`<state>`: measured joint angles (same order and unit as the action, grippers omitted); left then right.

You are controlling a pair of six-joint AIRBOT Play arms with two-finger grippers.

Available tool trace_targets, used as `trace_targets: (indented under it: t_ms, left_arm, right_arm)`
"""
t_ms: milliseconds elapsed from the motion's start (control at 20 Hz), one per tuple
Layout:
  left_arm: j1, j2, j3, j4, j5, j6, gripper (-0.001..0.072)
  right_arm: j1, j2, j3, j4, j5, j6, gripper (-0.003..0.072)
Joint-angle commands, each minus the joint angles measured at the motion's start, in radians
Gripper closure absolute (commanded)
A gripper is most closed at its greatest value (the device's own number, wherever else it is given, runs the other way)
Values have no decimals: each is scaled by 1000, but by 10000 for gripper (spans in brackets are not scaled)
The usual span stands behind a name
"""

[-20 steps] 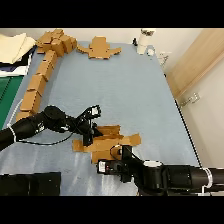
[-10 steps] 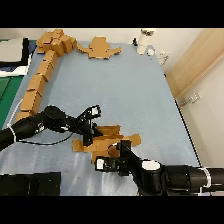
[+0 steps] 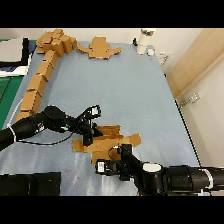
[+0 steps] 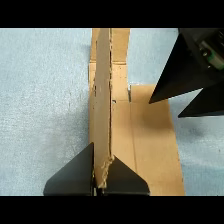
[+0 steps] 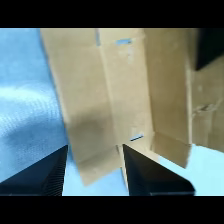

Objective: Fold the box.

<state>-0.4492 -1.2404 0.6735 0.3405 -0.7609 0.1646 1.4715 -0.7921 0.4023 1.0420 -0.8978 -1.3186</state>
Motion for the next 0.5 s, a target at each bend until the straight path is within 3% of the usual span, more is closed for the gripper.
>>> trace_targets:
  t_ms: [0, 50, 400, 450]
  left_arm:
    - [0, 0, -1, 0, 0, 0, 696]
    - [0, 0, -1, 0, 0, 0, 696]
    - [0, 0, -1, 0, -1, 0, 697]
    - [0, 0, -1, 0, 0, 0, 696]
  right_arm:
    - [10, 0, -11, 35, 8, -26, 137]
    - [9, -2, -18, 26, 18, -26, 67]
    - [9, -74, -21, -113, 35, 29, 72]
    - [9, -73, -18, -125, 34, 39, 104]
